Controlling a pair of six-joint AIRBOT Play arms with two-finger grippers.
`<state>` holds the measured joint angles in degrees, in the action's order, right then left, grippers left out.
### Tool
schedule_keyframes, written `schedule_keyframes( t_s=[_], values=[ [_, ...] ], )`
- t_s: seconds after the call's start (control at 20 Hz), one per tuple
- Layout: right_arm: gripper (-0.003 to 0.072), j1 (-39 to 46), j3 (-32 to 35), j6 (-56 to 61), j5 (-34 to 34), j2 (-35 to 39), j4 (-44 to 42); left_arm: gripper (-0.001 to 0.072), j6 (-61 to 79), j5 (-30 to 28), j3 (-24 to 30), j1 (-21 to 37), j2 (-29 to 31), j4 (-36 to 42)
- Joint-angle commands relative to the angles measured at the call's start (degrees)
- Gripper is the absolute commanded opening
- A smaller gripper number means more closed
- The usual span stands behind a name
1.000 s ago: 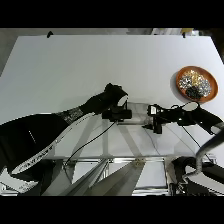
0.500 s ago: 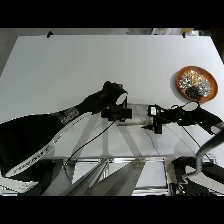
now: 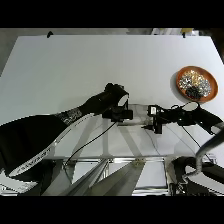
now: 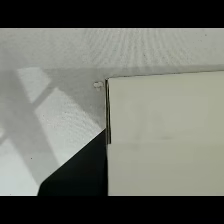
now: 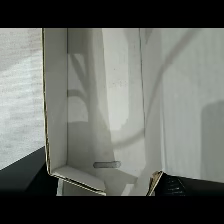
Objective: Fold the box and place the chain.
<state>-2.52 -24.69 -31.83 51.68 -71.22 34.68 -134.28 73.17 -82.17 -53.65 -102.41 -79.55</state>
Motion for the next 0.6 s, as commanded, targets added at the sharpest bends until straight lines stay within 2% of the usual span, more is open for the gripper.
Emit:
schedule_keyframes(
  t_s=[0.0, 0.05, 0.1, 0.2, 0.25, 0.4, 0.55],
  values=[
    [0.0398, -0.02, -0.07, -0.13, -0.07, 0.02, 0.02, 0.0003, -0.96, -0.33, 0.07, -0.24, -0.39, 0.20],
    [0.0398, -0.02, -0.07, -0.13, -0.07, 0.02, 0.02, 0.0019, -0.96, -0.50, 0.07, -0.17, -0.28, 0.20],
    [0.0398, -0.02, -0.07, -0.13, -0.07, 0.02, 0.02, 0.0084, -0.94, -0.50, 0.07, -0.13, -0.11, 0.22],
    [0.0398, -0.02, -0.07, -0.13, -0.07, 0.02, 0.04, 0.0304, -0.90, -0.46, 0.07, 0.26, 0.68, 0.22],
    [0.0398, -0.02, -0.07, -0.13, -0.07, 0.02, 0.00, 0.0334, -0.74, -0.52, 0.07, 0.59, 1.29, 0.37],
    [0.0398, -0.02, -0.07, -0.13, -0.04, 0.02, 0.04, 0.0333, 0.22, -0.44, 0.07, 2.27, 3.98, 0.44],
    [0.0398, -0.02, -0.07, -0.13, -0.04, 0.02, 0.02, 0.0333, 9.29, 1.38, 0.07, 5.05, 8.61, 1.33]
  ],
)
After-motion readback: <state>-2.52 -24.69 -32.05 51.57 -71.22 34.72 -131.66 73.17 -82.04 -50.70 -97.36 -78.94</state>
